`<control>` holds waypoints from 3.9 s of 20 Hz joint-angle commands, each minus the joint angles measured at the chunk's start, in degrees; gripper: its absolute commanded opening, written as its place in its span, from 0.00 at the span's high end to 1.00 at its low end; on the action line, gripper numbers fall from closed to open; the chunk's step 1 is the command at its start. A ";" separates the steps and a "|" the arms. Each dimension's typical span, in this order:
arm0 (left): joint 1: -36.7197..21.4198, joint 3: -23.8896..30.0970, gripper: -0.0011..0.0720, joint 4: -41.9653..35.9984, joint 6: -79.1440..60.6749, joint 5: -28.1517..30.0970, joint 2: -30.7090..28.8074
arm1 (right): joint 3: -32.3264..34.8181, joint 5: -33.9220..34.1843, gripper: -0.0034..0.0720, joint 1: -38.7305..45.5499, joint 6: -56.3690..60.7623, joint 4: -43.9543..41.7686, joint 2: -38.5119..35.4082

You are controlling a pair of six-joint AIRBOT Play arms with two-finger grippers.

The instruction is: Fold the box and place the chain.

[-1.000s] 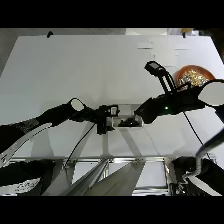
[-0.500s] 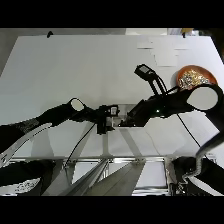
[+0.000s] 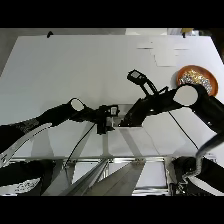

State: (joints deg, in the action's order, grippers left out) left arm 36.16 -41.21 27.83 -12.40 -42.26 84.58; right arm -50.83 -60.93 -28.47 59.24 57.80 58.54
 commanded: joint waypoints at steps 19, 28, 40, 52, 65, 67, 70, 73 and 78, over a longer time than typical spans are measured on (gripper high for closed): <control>0.00 0.02 0.70 0.02 -0.02 0.02 -0.04 | 17.73 -1.16 0.56 17.38 -59.21 8.07 0.83; 0.00 0.02 0.70 0.02 -0.02 0.02 -0.04 | 17.75 5.77 0.61 16.74 -68.41 -4.76 4.22; 0.00 0.02 0.70 0.02 -0.02 0.02 -0.04 | 17.75 7.10 0.87 16.74 -68.76 -8.48 4.22; 0.00 0.02 0.70 0.02 -0.02 0.02 -0.04 | 17.66 6.29 0.93 16.74 -42.75 10.47 -1.40; 0.00 0.02 0.70 0.02 -0.02 0.02 -0.04 | 9.25 -1.01 0.93 9.01 -29.40 -19.63 -9.25; 0.00 0.02 0.70 0.02 -0.02 0.02 -0.04 | 9.25 1.33 0.93 5.27 -28.70 -16.98 -7.72; 0.00 0.02 0.70 0.02 -0.02 0.02 -0.04 | 9.27 3.61 0.93 3.41 -21.66 -10.95 -4.31; 0.00 0.02 0.70 0.02 -0.02 0.02 -0.07 | 9.27 3.28 0.93 3.41 -19.63 -9.75 -0.70; 0.00 0.02 0.70 0.02 -0.02 0.02 -0.07 | 8.76 2.99 0.48 0.68 -19.61 -9.79 2.29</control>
State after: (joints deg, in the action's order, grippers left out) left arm 36.16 -41.21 27.86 -12.43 -42.26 84.55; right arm -41.67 -57.80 -26.44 38.83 47.46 59.40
